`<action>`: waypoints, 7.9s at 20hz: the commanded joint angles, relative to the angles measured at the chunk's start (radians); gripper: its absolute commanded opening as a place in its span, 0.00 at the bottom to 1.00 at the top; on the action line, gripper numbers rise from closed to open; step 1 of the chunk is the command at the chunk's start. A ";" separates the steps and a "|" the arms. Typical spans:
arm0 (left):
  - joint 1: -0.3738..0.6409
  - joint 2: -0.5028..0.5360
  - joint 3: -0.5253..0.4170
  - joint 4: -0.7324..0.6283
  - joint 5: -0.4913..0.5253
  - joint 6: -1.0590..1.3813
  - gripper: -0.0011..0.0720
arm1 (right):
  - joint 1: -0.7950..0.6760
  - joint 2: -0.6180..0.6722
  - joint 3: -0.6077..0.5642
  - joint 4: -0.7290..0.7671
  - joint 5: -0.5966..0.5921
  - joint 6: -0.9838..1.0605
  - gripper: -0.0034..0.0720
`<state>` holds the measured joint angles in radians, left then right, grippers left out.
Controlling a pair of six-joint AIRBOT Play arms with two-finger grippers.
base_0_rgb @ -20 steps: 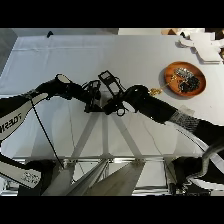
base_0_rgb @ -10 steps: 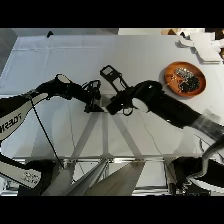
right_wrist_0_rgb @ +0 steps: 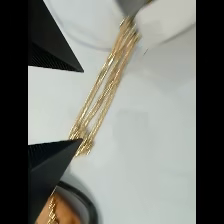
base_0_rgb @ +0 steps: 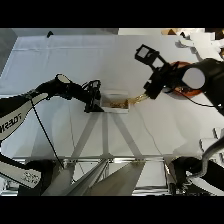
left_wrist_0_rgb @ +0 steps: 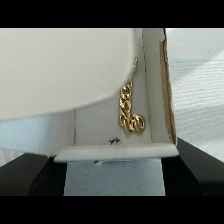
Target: Fold the box and place the chain.
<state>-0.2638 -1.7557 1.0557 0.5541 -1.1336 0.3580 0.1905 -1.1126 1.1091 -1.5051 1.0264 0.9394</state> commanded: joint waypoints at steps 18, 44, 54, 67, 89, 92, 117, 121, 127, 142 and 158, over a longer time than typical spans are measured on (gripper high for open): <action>0.000 0.000 0.000 0.000 0.000 0.000 0.37 | -0.204 -0.539 0.127 -0.033 -0.063 0.636 0.87; 0.000 0.000 0.000 0.000 0.000 0.000 0.37 | -0.098 -0.226 0.121 -0.046 0.045 0.596 0.05; 0.000 0.000 0.000 0.000 0.000 0.000 0.37 | 0.147 -0.132 -0.009 -0.043 0.049 0.597 0.05; 0.000 0.000 0.000 0.000 0.000 0.000 0.37 | 0.428 -0.233 0.010 -0.043 -0.200 0.688 0.05; 0.000 0.000 0.000 0.000 0.000 0.000 0.37 | 0.449 -0.288 0.022 0.008 -0.266 0.687 0.34; 0.000 0.000 0.000 0.000 0.000 0.000 0.37 | 0.438 -0.256 0.022 0.010 -0.225 0.644 0.34; 0.000 0.000 0.000 0.000 0.000 0.000 0.37 | -0.103 -0.471 0.013 0.310 0.037 -0.822 0.62; 0.000 0.000 0.000 0.000 0.000 0.000 0.37 | -0.086 -0.495 0.013 0.314 -0.025 -0.863 0.52; 0.000 0.000 0.000 0.000 0.000 0.000 0.37 | -0.086 -0.509 0.013 0.306 -0.027 -0.862 0.20; 0.000 0.000 0.000 0.000 0.000 0.000 0.37 | -0.084 -0.228 0.013 0.310 -0.057 -0.742 0.06; 0.000 0.000 0.000 0.000 0.000 0.000 0.37 | -0.084 -0.513 0.011 0.272 -0.024 -0.896 0.57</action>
<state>-0.2634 -1.7557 1.0557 0.5541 -1.1336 0.3576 0.1059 -1.5925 1.1210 -1.2327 1.0313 0.0502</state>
